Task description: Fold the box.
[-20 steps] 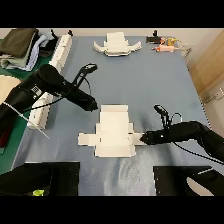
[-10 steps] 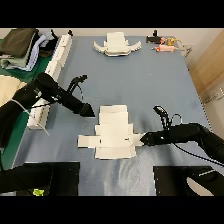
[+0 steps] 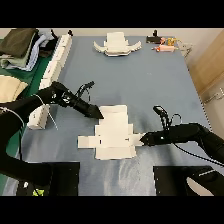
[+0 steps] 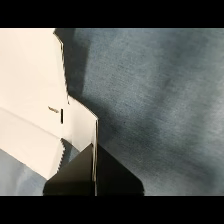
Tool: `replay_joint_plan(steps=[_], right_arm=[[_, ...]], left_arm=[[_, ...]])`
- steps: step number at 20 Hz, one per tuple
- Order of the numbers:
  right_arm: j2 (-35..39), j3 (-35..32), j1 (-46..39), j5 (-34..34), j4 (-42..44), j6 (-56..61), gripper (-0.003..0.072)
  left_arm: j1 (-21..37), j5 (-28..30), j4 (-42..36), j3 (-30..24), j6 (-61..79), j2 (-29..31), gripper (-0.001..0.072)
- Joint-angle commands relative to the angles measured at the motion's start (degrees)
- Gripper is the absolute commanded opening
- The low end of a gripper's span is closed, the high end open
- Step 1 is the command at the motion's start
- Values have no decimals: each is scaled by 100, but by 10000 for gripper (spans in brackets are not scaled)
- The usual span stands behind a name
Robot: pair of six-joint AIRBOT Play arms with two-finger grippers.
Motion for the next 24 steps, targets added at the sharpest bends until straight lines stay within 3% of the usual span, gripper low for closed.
replay_joint_plan(steps=[1, 5, 6, 7, 8, 12, 14, 20, 23, 24], right_arm=[[4, -4, 7, -2, 4, -7, 2], [4, -4, 7, -4, 4, -4, 3], [4, -4, 7, -4, 4, -4, 3], [4, -4, 7, -4, 4, -4, 3], [4, -4, 7, -7, 4, -4, 2], [4, -4, 7, -4, 4, -4, 3], [4, -4, 7, -2, 2, -7, 2], [4, 4, 4, 50, -111, -94, 4], [4, 109, 2, 107, -859, -87, 24], [4, 186, 0, 116, -1248, -81, 161]], left_arm=[[-83, -243, -400, 201, 378, -313, 462], [-339, -304, -232, 223, 509, -326, 461], [-341, -321, -208, 223, 514, -326, 380], [-334, -393, -208, 223, 638, -323, 184], [-332, -466, -208, 227, 728, -323, 154], [-332, -743, -201, 227, 922, -323, 152], [-332, -758, -192, 227, 1008, -323, 13], [-343, -809, -208, 227, 1005, -321, 13], [-341, -787, -295, 254, 1528, -319, 12], [-341, -778, -352, 269, 1773, -308, 11]])
